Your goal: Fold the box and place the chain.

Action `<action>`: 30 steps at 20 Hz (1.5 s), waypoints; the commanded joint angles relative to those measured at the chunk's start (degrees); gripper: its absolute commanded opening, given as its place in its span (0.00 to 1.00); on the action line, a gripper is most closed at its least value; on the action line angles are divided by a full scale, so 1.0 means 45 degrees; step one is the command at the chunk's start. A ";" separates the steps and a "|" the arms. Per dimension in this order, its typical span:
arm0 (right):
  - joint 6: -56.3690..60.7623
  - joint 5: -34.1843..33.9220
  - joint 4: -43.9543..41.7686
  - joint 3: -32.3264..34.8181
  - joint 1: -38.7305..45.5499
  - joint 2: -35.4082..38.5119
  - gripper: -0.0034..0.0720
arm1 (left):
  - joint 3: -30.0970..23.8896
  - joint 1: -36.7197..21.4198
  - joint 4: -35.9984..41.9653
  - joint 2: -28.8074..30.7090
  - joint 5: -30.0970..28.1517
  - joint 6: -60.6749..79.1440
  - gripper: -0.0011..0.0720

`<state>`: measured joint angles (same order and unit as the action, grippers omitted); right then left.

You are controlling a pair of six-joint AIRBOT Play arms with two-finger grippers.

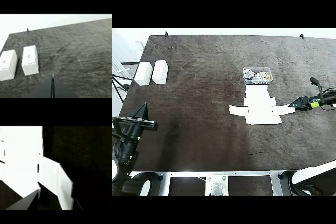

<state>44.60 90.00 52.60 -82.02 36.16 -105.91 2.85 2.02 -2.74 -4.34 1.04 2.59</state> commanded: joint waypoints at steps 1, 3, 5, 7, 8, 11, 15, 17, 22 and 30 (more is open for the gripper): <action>-0.0243 0.0257 -0.0126 0.0015 -0.0413 -0.0427 0.63 | 0.0010 -0.0010 -0.0005 -0.0005 -0.0005 0.0005 0.04; -0.0248 0.0267 -0.0199 0.0029 -0.0695 -0.0568 0.60 | 0.0010 -0.0010 -0.0005 -0.0005 -0.0005 0.0005 0.04; -0.0311 0.0257 -0.0325 0.0126 -0.0967 -0.0636 0.59 | 0.0010 -0.0010 -0.0005 -0.0005 -0.0005 0.0005 0.04; -0.0413 0.0243 -0.0583 0.0175 -0.1200 -0.0661 0.58 | 0.0010 -0.0010 -0.0005 -0.0005 -0.0005 0.0005 0.04; -0.0389 0.0262 -0.0690 0.0180 -0.1248 -0.0661 0.58 | 0.0010 -0.0010 -0.0005 -0.0005 -0.0005 0.0005 0.04; -0.0403 0.0529 -0.1214 0.0364 -0.1277 -0.0656 0.08 | 0.0010 -0.0010 -0.0005 -0.0005 -0.0005 0.0005 0.04; -0.0442 0.0277 -0.1598 0.1763 -0.1389 -0.0029 0.05 | 0.0010 -0.0010 -0.0005 -0.0005 -0.0005 0.0005 0.04; -0.0432 -0.0607 -0.2220 0.2992 -0.1729 0.0879 0.05 | 0.0010 -0.0010 -0.0005 -0.0005 -0.0005 0.0005 0.04; 0.0413 -0.2744 -0.4279 0.4643 -0.4269 0.2059 0.05 | 0.0010 -0.0010 -0.0005 -0.0005 -0.0005 0.0005 0.04; 0.2579 -0.6023 -0.4221 0.3745 -0.7966 0.2040 0.05 | 0.0010 -0.0010 -0.0005 -0.0005 -0.0015 0.0005 0.04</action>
